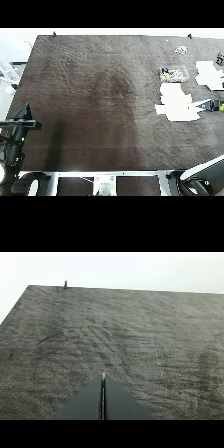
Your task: Fold the box and place the chain.
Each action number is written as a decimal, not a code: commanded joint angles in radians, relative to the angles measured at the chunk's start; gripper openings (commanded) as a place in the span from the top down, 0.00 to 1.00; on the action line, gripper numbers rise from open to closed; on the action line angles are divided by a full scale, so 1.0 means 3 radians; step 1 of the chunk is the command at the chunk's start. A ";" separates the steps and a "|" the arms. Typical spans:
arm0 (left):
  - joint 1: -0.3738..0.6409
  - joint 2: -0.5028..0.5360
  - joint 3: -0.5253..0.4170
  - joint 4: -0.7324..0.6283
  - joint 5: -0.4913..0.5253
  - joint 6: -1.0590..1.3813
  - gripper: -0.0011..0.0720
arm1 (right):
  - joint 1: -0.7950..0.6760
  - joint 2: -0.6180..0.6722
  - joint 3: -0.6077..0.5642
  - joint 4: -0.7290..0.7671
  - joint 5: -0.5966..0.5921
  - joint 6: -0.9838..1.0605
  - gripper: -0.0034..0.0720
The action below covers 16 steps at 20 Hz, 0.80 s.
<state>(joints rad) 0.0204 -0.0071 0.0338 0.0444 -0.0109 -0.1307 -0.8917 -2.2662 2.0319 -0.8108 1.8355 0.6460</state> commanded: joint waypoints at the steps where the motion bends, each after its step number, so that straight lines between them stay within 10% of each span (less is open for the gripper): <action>1: 0.0001 0.0003 0.0003 0.0001 0.0001 0.0001 0.96 | 0.0141 0.0100 -0.0048 0.0088 0.0029 0.0223 0.95; 16: 0.0003 0.0003 0.0003 0.0001 0.0001 0.0001 0.96 | 0.1849 0.0690 -0.1666 0.1081 -0.0435 0.0280 0.95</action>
<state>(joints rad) 0.0204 -0.0071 0.0338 0.0444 -0.0109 -0.1307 -0.4366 -2.0815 1.6119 -0.5594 1.7969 0.7292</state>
